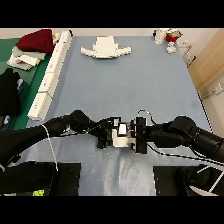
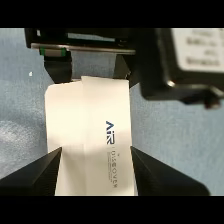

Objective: Fold the box.

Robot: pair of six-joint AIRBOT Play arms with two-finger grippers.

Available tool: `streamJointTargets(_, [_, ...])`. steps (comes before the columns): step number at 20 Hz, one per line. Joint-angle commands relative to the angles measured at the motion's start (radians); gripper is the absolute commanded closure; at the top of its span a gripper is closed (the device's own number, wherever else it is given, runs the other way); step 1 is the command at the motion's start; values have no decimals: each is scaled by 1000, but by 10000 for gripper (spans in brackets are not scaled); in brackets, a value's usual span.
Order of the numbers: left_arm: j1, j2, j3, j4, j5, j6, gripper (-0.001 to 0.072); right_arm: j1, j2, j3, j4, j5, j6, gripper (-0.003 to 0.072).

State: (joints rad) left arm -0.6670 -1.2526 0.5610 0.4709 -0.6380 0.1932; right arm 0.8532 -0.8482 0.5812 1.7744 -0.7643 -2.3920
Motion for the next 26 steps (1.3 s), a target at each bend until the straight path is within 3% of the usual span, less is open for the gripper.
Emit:
streamJointTargets(1, [0, -1, 1, 0, 0, 0, 239, 4, -19, 1, -22, 30, -37, 10])
streamJointTargets(4, [0, -1, 1, 0, 0, 0, 239, 3, -19, 1, -45, 31, -36, 16])
streamJointTargets(6, [0, -1, 1, 0, 0, 0, 239, 3, -18, 2, -51, 30, -35, 151])
streamJointTargets(19, [0, -1, 1, 0, 0, 0, 239, 3, 23, 5, -77, 58, -6, 153])
streamJointTargets(21, [0, -1, 1, 0, 0, 0, 239, 3, 22, 6, -77, 67, -6, 179])
streamJointTargets(22, [0, -1, 1, 0, 0, 0, 239, 3, 22, 6, -77, 68, -5, 258])
streamJointTargets(26, [0, -1, 1, 0, 0, 0, 239, 3, 5, 5, -75, 67, 2, 267])
